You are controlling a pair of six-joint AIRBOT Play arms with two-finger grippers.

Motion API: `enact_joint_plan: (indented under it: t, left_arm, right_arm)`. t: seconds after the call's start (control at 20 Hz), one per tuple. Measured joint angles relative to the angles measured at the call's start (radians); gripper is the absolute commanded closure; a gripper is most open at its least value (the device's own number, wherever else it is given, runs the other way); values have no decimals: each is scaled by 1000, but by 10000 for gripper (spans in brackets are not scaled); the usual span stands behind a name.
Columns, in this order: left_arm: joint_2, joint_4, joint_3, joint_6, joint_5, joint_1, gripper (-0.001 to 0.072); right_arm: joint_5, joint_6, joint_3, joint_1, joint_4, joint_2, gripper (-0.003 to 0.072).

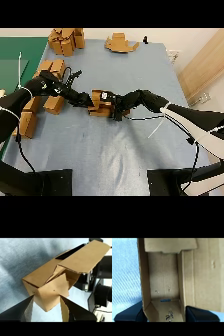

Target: Fold the box.

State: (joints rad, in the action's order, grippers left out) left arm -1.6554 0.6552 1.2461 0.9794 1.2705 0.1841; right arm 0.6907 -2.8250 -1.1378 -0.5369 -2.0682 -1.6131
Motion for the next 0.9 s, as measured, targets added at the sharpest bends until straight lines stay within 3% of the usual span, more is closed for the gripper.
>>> enact_joint_plan:
  t: [0.5, 0.7, 0.9]
  left_arm:
    - [1, 422, 148, 438, -50, 224, 196]
    - [2, 605, 173, 591, -60, 313, 197]
    - [-5, 702, 176, 666, -69, 347, 197]
  right_arm:
    - [0, 1, 0, 0, 0, 0, 129]
    - [0, 0, 0, 0, 0, 0, 129]
    - [-1, -1, 0, 0, 0, 0, 129]
